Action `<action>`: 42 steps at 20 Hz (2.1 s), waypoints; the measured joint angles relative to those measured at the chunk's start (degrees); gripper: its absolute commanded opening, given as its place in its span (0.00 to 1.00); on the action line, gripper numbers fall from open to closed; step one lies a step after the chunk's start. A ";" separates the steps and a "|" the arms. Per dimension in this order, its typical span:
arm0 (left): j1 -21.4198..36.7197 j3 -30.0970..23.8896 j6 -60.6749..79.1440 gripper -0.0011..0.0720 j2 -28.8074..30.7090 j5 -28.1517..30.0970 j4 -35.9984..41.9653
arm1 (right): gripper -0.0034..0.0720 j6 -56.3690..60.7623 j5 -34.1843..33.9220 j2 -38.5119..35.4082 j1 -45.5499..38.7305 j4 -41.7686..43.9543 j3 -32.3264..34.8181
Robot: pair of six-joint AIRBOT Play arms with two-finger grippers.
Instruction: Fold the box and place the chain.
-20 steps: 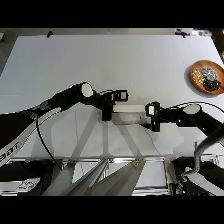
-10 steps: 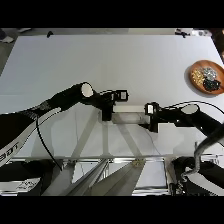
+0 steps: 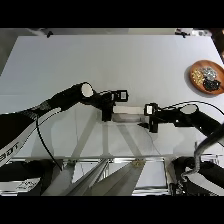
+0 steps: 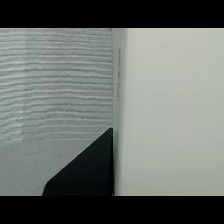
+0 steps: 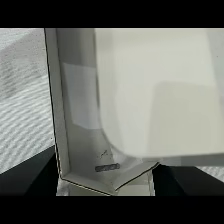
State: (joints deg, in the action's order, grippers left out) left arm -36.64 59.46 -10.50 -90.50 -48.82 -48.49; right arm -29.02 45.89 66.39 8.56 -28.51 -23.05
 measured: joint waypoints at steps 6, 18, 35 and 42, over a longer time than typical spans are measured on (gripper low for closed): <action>0.00 0.00 0.00 0.04 0.00 0.02 0.00 | 0.65 0.00 0.20 0.85 0.00 -0.35 0.00; 0.00 0.00 0.00 0.04 0.00 0.07 0.02 | 0.66 0.04 -0.11 1.20 0.02 -2.10 0.00; 0.00 0.00 -0.04 0.04 0.00 0.13 0.00 | 0.82 -1.46 -0.94 1.27 0.02 -1.68 0.07; 0.00 0.00 -0.02 0.04 0.00 0.09 0.00 | 0.83 -2.36 0.15 1.27 0.02 -0.20 0.07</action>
State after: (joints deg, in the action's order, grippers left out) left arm -36.64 59.46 -10.52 -90.50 -48.73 -48.49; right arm -31.38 46.04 67.66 8.58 -28.71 -22.98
